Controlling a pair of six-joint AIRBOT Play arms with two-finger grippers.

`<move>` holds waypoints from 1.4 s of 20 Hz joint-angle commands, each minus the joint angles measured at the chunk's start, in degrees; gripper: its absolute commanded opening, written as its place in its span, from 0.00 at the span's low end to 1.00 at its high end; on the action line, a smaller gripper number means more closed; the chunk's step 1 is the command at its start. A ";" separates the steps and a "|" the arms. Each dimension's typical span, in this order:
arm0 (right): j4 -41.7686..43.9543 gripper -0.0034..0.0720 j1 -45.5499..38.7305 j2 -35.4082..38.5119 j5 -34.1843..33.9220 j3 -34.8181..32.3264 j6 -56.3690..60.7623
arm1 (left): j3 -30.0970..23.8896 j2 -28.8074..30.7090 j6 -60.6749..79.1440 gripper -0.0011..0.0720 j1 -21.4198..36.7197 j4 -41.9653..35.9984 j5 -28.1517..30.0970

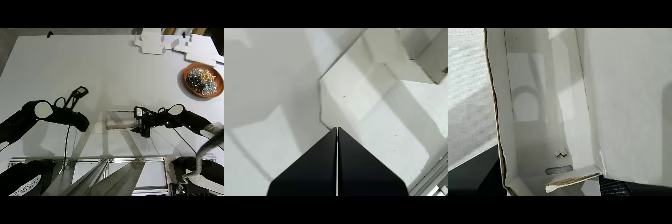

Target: Fold the box and place the chain.

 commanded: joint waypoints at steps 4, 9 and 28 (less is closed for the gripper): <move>-0.02 0.49 0.02 0.04 0.04 -0.02 -0.02 | -1.68 0.98 -9.73 0.02 4.94 1.44 -1.31; -0.02 0.49 0.02 0.04 0.04 -0.02 -0.02 | -3.39 3.13 -12.39 0.02 5.92 0.46 0.22; -0.02 0.49 0.02 0.04 0.04 -0.02 -0.02 | -1.97 -6.05 -5.40 0.04 -7.82 -19.32 11.50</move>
